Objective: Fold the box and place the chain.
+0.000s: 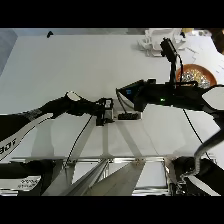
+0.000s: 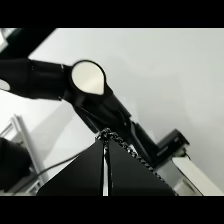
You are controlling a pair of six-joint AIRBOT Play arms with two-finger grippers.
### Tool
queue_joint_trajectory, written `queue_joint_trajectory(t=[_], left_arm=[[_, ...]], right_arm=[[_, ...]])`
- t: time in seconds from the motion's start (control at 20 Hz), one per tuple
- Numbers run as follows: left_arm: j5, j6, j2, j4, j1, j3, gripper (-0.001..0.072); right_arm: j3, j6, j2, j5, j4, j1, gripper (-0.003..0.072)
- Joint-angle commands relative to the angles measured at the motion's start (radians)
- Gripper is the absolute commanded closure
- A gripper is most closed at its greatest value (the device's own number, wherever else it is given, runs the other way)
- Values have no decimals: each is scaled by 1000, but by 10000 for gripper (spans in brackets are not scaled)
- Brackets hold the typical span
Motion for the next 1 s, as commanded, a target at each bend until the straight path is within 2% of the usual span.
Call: queue_joint_trajectory(t=[0.0, 0.2, 0.3, 0.65, 0.95], left_arm=[[0, 0, 0, 0, 0, 1, 697], [0, 0, 0, 0, 0, 1, 697], [0, 0, 0, 0, 0, 1, 697], [0, 0, 0, 0, 0, 1, 697], [0, 0, 0, 0, 0, 1, 697]], right_arm=[[0, -90, 0, 4, 91, 1, 664], [0, -152, 0, 17, 142, 1, 664], [0, -151, 0, 19, 117, 1, 663], [0, 114, 0, 31, -284, 1, 663], [-22, 134, -50, 79, -375, 1, 663]])
